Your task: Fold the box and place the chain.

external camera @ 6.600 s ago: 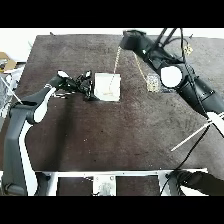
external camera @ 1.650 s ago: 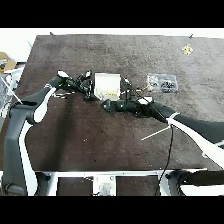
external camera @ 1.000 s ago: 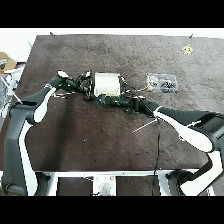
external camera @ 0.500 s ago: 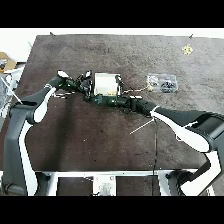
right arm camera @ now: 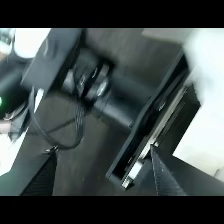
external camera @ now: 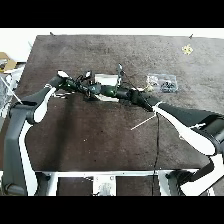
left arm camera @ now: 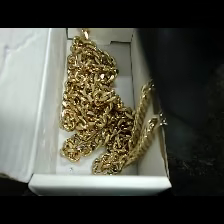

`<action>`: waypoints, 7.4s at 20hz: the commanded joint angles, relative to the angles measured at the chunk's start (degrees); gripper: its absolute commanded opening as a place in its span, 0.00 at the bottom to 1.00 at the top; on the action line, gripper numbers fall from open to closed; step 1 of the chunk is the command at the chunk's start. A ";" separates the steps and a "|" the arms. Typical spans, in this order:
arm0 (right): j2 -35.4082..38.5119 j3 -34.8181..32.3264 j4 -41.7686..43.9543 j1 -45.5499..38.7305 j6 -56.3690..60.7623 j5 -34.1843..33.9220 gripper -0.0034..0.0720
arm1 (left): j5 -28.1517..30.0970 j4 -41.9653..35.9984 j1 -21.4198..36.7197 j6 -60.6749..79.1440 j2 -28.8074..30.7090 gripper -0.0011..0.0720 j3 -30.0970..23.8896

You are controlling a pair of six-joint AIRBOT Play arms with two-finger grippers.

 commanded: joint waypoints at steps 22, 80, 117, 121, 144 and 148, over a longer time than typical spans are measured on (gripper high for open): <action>1.03 -2.51 -37.00 4.07 32.28 -20.35 0.91 | 0.22 -0.11 0.07 -0.28 -0.02 0.58 0.07; 0.07 -1.55 -10.29 2.03 10.51 -7.80 0.91 | 0.24 -0.11 0.07 -0.28 -0.02 0.58 0.07; 6.56 -11.63 -74.38 -22.62 71.30 -28.06 0.71 | 0.24 -0.11 0.07 -0.28 -0.02 0.58 0.07; 5.29 -11.61 -70.36 -21.73 71.32 -32.37 0.56 | 0.22 -0.11 0.07 -0.28 -0.02 0.58 0.07; 31.45 -10.21 -80.26 -6.58 70.82 -46.47 0.05 | 0.24 -0.11 0.07 -0.28 -0.02 0.58 0.07; 31.36 -3.61 -85.85 -1.53 70.82 -48.65 0.05 | 0.24 -0.11 0.07 -0.28 -0.02 0.58 0.07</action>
